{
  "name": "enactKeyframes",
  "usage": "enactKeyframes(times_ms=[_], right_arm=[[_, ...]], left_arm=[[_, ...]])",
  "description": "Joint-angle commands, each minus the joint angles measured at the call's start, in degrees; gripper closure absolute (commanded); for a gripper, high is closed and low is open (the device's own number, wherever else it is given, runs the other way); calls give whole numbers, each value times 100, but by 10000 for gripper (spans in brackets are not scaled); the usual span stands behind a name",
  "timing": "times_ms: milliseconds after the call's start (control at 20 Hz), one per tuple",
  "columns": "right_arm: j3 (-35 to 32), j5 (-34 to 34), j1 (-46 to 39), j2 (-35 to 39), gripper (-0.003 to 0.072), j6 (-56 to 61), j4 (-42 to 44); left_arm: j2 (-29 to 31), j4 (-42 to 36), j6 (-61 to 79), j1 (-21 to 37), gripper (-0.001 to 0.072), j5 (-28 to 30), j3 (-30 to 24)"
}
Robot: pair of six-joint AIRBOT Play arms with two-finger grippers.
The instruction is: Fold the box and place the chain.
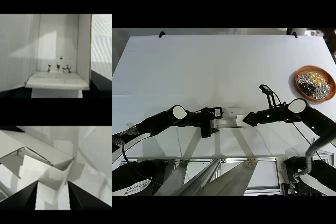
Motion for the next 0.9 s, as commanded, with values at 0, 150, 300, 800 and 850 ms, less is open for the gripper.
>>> enactKeyframes(times_ms=[0,150,300,800,850], right_arm=[[9,-234,354,-9,269,382,-378],[57,-505,669,-9,269,1123,-1207],[271,-527,874,-9,269,1539,-1493],[627,-459,1600,-24,276,3213,-2435],[629,-455,1672,-37,276,3418,-2581]], left_arm=[[-2,0,2,2,502,2,-4],[-2,0,2,2,502,2,-4],[-2,0,2,2,502,0,-4],[-2,0,2,2,502,2,-4],[-2,0,2,2,502,0,-4]])
